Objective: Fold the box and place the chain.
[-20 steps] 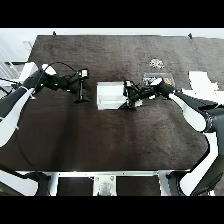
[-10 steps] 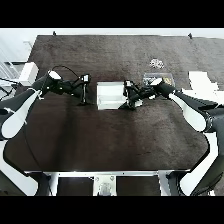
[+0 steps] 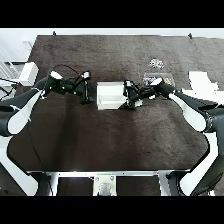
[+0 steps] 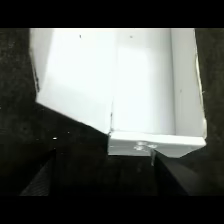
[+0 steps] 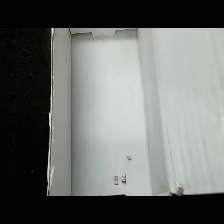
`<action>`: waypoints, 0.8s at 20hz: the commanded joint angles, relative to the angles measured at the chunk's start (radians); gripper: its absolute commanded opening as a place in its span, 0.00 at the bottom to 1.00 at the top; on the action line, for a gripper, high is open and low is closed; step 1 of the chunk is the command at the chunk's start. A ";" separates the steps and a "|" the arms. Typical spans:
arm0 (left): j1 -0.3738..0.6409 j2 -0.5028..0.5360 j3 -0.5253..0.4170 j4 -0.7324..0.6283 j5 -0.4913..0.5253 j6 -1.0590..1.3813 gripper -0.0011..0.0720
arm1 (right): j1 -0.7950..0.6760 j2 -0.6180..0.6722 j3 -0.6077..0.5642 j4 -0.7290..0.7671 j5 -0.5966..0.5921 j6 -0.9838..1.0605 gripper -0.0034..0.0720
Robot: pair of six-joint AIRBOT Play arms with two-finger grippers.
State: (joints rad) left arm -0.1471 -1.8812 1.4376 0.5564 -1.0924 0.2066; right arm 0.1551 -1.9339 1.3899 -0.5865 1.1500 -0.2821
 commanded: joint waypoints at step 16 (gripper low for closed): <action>-0.013 -0.024 0.046 0.079 -0.125 0.012 0.99 | -0.001 0.000 0.000 0.000 0.000 0.000 0.82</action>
State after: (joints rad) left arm -0.1490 -1.9022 1.4799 0.6437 -1.2129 0.2047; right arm 0.1551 -1.9339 1.3899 -0.5865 1.1500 -0.2821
